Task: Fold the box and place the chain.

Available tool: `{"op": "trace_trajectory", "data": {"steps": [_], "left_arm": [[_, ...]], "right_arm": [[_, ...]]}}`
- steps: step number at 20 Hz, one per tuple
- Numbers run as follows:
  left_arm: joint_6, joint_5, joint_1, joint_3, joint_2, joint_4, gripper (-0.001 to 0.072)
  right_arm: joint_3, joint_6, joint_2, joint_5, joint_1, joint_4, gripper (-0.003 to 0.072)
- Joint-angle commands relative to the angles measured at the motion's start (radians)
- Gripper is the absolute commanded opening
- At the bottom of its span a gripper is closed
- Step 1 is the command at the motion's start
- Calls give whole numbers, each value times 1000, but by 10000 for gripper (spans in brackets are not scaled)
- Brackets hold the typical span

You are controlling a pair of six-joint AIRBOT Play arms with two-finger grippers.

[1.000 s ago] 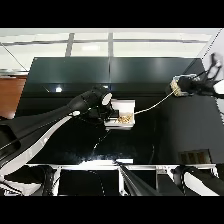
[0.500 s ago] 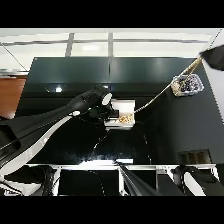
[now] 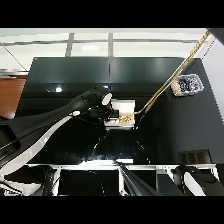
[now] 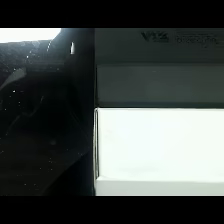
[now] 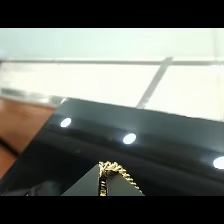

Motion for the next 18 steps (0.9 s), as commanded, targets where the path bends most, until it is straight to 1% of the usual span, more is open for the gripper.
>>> {"op": "trace_trajectory", "data": {"steps": [1, 3, 8, 11, 13, 16, 18], "left_arm": [[0, 0, 1, 0, 1, 0, 32], [0, 0, 1, 0, 1, 0, 32], [0, 0, 1, 0, 1, 0, 32], [0, 0, 1, 0, 1, 0, 32], [0, 0, 1, 0, 1, 0, 32], [0, 0, 1, 0, 1, 0, 32], [0, 0, 1, 0, 1, 0, 32]], "right_arm": [[0, -12, -24, 126, 22, 38, 17], [-40, -12, -36, 151, 69, 40, 17], [-199, -46, -76, 149, 169, 95, 17], [-290, -47, -102, 118, 210, 99, 17], [-346, -48, -130, 99, 251, 130, 17], [-389, -74, -194, 56, 342, 143, 18], [-390, -78, -238, 24, 385, 99, 18]]}}
